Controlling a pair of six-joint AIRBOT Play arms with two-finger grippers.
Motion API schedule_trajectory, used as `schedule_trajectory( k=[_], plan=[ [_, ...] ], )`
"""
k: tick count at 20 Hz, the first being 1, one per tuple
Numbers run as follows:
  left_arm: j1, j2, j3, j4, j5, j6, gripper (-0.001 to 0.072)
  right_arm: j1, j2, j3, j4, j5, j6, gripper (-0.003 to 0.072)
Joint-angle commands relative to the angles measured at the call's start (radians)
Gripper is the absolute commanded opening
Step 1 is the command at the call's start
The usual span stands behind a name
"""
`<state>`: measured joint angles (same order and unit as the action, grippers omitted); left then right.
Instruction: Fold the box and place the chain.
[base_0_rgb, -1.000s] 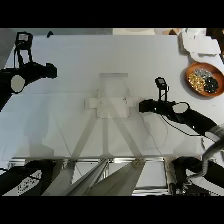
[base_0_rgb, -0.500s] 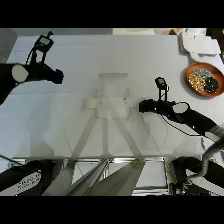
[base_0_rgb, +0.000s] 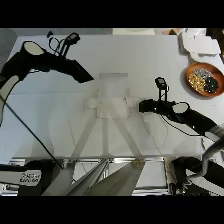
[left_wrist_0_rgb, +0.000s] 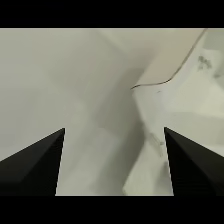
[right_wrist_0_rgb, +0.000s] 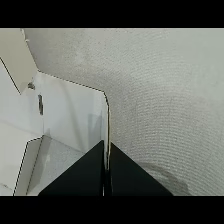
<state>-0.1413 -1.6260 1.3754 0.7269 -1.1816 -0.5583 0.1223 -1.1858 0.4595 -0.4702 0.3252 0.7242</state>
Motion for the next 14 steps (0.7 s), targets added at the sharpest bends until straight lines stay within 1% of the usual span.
schedule_trajectory(
  k=[1, 3, 4, 6, 10, 12, 14],
  plan=[
    [-0.001, -0.133, 0.075, -0.158, -0.201, 0.084, 0.0696, 0.001, -0.001, 0.001, 0.0, 0.0, 0.0, 0.0012],
    [-0.006, -0.216, 0.134, -0.161, -0.271, 0.084, 0.0696, 0.001, 0.0, 0.001, 0.0, 0.0, 0.0, 0.0012],
    [-0.01, -0.246, 0.156, -0.167, -0.287, 0.077, 0.0696, 0.001, -0.001, 0.001, 0.0, 0.0, 0.0, 0.0012],
    [-0.02, -0.285, 0.188, -0.182, -0.288, 0.057, 0.0695, 0.001, -0.001, 0.001, 0.0, 0.0, 0.0, 0.0012],
    [-0.029, -0.29, 0.191, -0.18, -0.22, 0.061, 0.0695, 0.001, -0.001, 0.001, 0.0, 0.0, 0.0, 0.0012],
    [-0.029, -0.29, 0.191, -0.174, -0.221, 0.065, 0.0694, 0.001, 0.0, 0.001, 0.0, 0.0, 0.0, 0.0012],
    [-0.045, -0.29, 0.191, -0.121, -0.22, 0.092, 0.0693, 0.001, -0.001, 0.001, 0.0, 0.0, 0.0, 0.0012]
  ],
)
